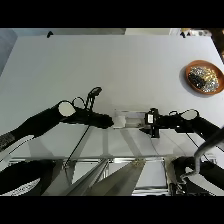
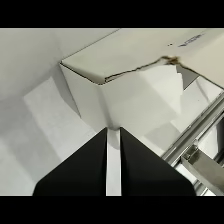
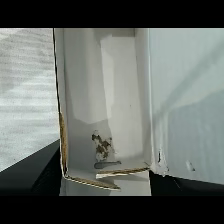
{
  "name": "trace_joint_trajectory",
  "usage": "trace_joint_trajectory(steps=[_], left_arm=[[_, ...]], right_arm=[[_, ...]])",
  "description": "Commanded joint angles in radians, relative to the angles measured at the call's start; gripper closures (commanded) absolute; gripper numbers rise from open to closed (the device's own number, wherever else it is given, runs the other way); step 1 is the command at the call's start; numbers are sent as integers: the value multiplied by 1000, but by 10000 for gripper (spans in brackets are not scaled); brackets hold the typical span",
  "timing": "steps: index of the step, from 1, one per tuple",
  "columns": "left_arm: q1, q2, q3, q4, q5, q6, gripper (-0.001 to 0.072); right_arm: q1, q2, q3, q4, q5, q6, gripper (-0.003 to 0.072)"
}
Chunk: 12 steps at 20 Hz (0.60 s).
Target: Fold the box and place the chain.
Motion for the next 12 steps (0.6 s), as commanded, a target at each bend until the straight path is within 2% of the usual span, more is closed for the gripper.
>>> trace_joint_trajectory(steps=[1, 2, 3, 10, 12], left_arm=[[-17, 2, 1, -10, 21, 0, 510], [-18, 2, 1, -10, 19, -1, 406], [-20, 2, 1, -9, 20, 0, 375], [-47, -1, 22, 27, 69, -6, 347], [-57, -11, 47, 87, 84, -68, 285]], right_arm=[[0, 0, 0, 0, 0, 0, 286], [0, 0, 0, 0, 0, 0, 286], [0, 0, 0, 0, 0, 0, 286], [0, 0, 0, 0, 0, 0, 286], [0, 0, 0, 0, 0, 0, 286]])
